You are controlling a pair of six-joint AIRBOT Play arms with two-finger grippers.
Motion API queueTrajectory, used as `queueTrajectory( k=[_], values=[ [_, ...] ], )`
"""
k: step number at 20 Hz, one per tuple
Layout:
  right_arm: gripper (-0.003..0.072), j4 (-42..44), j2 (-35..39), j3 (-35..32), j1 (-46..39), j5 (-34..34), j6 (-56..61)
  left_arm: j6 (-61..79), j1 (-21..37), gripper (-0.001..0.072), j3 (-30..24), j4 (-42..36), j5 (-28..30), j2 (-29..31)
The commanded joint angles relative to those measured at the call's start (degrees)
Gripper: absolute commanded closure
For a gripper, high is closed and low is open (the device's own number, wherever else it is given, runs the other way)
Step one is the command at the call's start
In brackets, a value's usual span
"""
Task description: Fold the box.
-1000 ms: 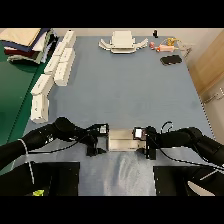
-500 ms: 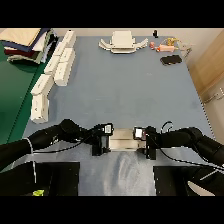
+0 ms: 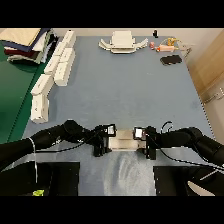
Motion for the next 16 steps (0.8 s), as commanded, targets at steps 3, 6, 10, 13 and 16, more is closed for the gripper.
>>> queueTrajectory(
  k=[3, 6, 10, 13, 16],
  values=[
    [0.0223, 0.0, 0.02, 0.02, 0.0, 0.02, -0.04, -0.11, -1.05, 0.025, 0.2, 3.04, -2.69, -0.26],
    [0.0223, 0.0, 0.02, 0.02, 0.0, 0.02, -0.04, -2.67, -1.55, 0.0222, 0.2, 3.26, 0.11, -0.26],
    [0.0223, 0.0, 0.02, 0.02, 0.0, 0.02, -0.04, -2.86, -1.55, 0.0222, 0.17, 3.3, 0.09, -0.26],
    [0.0223, 0.0, 0.02, 0.02, 0.0, 0.02, -0.04, -2.86, -1.55, 0.0222, 0.17, 3.28, -0.02, -0.26],
    [0.0223, 0.0, 0.02, 0.02, 0.0, 0.02, -0.04, -2.86, -1.55, 0.0222, 0.2, 3.28, -0.02, -0.26]
  ],
)
